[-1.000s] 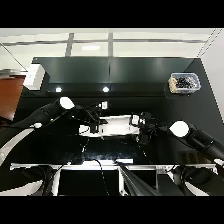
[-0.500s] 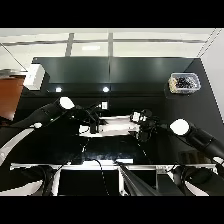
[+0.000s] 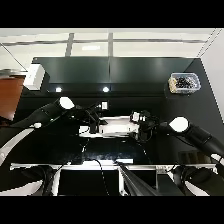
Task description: Fold the box and place the chain.
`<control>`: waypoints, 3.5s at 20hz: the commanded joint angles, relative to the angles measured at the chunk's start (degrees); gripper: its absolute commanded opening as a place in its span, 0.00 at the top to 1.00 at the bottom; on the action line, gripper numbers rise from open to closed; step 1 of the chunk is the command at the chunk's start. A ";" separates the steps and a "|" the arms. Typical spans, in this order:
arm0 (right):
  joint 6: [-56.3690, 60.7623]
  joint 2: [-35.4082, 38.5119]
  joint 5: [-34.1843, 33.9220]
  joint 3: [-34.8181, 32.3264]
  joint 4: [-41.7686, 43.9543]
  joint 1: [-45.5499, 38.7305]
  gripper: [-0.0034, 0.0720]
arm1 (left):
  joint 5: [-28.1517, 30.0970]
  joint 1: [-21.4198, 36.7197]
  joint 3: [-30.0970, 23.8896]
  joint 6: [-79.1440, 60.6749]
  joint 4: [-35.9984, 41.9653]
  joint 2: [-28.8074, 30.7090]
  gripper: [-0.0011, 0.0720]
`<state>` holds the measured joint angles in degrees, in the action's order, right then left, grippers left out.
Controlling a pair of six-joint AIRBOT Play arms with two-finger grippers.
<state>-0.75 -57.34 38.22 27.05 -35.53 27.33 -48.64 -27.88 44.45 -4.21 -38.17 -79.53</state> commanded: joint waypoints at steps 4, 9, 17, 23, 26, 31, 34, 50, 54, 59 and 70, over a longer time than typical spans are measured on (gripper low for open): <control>-4.13 -1.99 7.96 0.04 7.76 -2.93 0.21 | -0.02 0.00 0.07 0.13 0.04 0.04 0.95; -2.62 -2.40 7.54 -0.11 5.88 -2.62 0.07 | -0.15 0.02 0.07 0.17 0.04 0.04 0.95; -4.02 -3.89 6.58 -1.09 3.80 -0.94 0.07 | 0.02 0.02 0.07 1.62 -0.24 0.04 0.95; -4.24 -8.13 0.59 -1.09 3.63 0.98 0.07 | 0.02 0.02 0.07 1.64 -0.24 0.04 0.95; -4.26 -8.11 -3.39 -1.09 3.63 0.98 0.07 | -0.13 0.02 0.07 1.64 -0.24 0.04 0.95; -4.09 -8.09 -2.10 -1.09 3.91 0.98 0.07 | -0.74 0.00 0.07 1.66 -0.24 0.07 0.95; -4.28 -8.11 0.57 -1.09 3.48 0.98 0.07 | -0.74 0.00 0.07 1.66 -0.24 0.07 0.95; -17.05 -10.21 0.94 -0.98 5.49 0.96 0.18 | -0.66 0.02 0.07 2.95 -0.42 0.04 0.95; -15.96 -10.21 0.24 -0.98 5.44 0.96 0.18 | -0.66 0.02 0.07 2.97 -0.42 0.04 0.95; -14.05 -10.21 -0.17 -0.98 4.79 0.96 0.18 | -0.48 0.02 0.07 2.95 -0.42 0.04 0.95; -13.09 -10.21 -0.98 -0.98 4.79 0.94 0.18 | 0.15 0.02 0.07 2.95 -0.42 0.04 0.95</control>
<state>-14.09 -67.51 37.45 26.02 -30.70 28.32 -48.66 -27.92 44.45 -1.21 -38.57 -79.46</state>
